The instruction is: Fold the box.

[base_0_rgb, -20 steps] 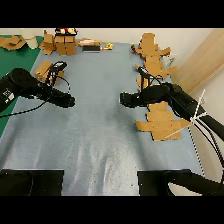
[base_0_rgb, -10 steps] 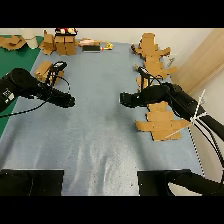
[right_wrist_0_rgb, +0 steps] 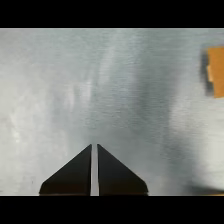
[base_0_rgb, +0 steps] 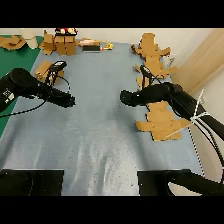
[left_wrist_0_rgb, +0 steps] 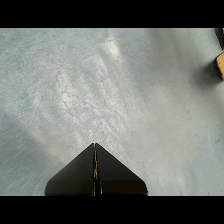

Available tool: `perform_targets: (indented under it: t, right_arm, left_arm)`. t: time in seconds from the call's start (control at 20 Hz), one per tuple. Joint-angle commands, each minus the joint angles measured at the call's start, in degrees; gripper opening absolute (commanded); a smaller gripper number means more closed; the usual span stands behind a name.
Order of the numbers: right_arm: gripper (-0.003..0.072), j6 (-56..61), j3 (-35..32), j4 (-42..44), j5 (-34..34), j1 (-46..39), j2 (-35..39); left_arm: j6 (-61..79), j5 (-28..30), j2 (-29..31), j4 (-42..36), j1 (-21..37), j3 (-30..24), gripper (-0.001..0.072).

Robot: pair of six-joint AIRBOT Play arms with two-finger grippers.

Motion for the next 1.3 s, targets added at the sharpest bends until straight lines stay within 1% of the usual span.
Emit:
perform_targets:
  t: [0.0,0.05,0.1,0.15,0.2,0.25,0.3,0.35,0.4,0.5,0.55,0.6,0.75,0.85,1.0,1.15,1.25]
  right_arm:
    - [0.0090,6.4,2.7,-13.0,-9.6,-6.4,0.0]
    - [0.0159,7.1,4.6,-17.2,-15.0,-11.1,0.0]
    - [0.0266,7.0,6.6,-20.6,-20.4,-17.1,0.0]
    - [0.0413,5.7,8.2,-24.1,-24.4,-23.6,0.0]
    - [0.0421,3.5,8.6,-26.8,-26.2,-29.7,0.0]
    - [0.0434,1.6,8.5,-28.2,-26.4,-35.7,-0.1]
    - [0.0453,-1.3,8.4,-26.8,-26.3,-41.8,-0.7]
    - [0.0453,-5.9,8.4,-23.3,-25.8,-46.9,-1.7]
    - [0.0454,-12.9,8.4,-17.9,-25.7,-51.8,-3.4]
    - [0.0454,-26.3,8.5,-5.1,-27.3,-58.6,-7.7]
    - [0.0454,-30.9,8.5,-1.3,-27.4,-60.6,-9.6]
    - [0.0454,-32.9,8.6,-0.6,-26.9,-62.0,-11.3]
    - [0.0454,-33.0,11.4,-4.4,-25.4,-64.2,-14.7]
    - [0.0454,-34.5,13.8,-4.9,-25.4,-64.6,-15.6]
    - [0.0454,-38.1,15.2,-4.9,-25.6,-64.5,-17.5]
    - [0.0454,-38.4,15.6,-4.8,-28.0,-64.5,-21.3]
    - [0.0454,-38.5,15.6,-4.5,-31.8,-64.5,-23.4]
  left_arm:
    - [0.0,1.4,0.0,-0.6,0.0,0.0,0.0014]
    - [0.0,1.3,0.0,-1.6,0.0,0.0,0.0014]
    - [0.0,1.3,0.0,-2.9,0.0,0.0,0.0014]
    - [0.0,1.3,0.0,-3.8,0.0,0.0,0.0014]
    - [0.0,1.3,0.0,-4.9,0.0,0.0,0.0014]
    - [0.0,1.3,0.0,-5.9,0.0,0.0,0.0014]
    - [0.0,1.4,0.0,-6.3,0.0,0.0,0.0014]
    - [0.0,1.4,0.0,-6.4,0.0,0.0,0.0014]
    - [0.0,1.4,0.0,-6.4,0.0,0.0,0.0014]
    - [-0.2,1.4,0.0,-6.4,0.0,0.0,0.0015]
    - [-0.2,1.3,0.0,-6.5,0.0,0.0,0.0015]
    - [-0.2,1.2,0.0,-6.8,0.0,0.0,0.0015]
    - [-0.2,1.3,0.0,-8.9,0.0,0.0,0.0015]
    - [-0.2,1.5,0.0,-9.0,0.0,0.0,0.0015]
    - [-0.2,1.1,0.0,-9.3,0.0,0.0,0.0015]
    - [-0.2,0.7,0.0,-10.7,0.0,0.0,0.0016]
    - [-0.2,-0.2,0.0,-10.9,0.0,0.0,0.0016]
